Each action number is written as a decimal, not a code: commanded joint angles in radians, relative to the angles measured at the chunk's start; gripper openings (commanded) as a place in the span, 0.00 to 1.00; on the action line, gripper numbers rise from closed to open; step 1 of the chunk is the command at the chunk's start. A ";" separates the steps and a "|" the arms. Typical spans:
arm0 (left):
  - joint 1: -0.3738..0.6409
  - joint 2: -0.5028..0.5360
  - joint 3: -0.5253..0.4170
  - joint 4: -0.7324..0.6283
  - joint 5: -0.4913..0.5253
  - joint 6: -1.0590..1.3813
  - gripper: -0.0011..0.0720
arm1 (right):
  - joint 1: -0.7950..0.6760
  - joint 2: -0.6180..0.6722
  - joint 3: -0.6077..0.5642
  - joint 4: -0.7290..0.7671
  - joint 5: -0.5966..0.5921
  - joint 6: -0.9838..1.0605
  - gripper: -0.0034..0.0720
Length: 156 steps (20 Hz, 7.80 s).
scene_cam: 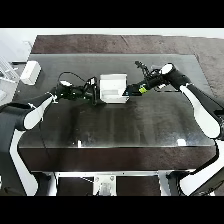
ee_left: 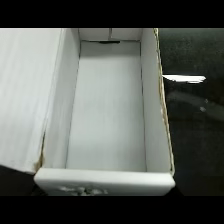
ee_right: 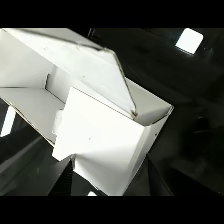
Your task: Fold the box and place the chain.
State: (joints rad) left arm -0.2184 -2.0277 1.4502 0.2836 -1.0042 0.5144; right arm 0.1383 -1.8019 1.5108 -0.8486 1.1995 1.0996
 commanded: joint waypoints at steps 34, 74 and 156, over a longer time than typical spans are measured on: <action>0.001 0.000 0.000 0.000 0.000 0.000 0.75 | 0.196 -0.015 0.154 -0.454 -0.021 0.472 0.64; 0.001 0.000 0.000 0.000 0.000 0.000 0.75 | 0.288 -0.080 0.230 -0.747 0.006 0.783 0.51; 0.001 0.000 0.000 0.000 0.000 0.000 0.75 | -0.280 -0.238 0.401 -0.374 -0.204 0.242 0.06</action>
State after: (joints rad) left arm -0.2180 -2.0277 1.4498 0.2829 -1.0039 0.5144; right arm -0.1432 -2.0418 1.9114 -1.2190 0.9951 1.3430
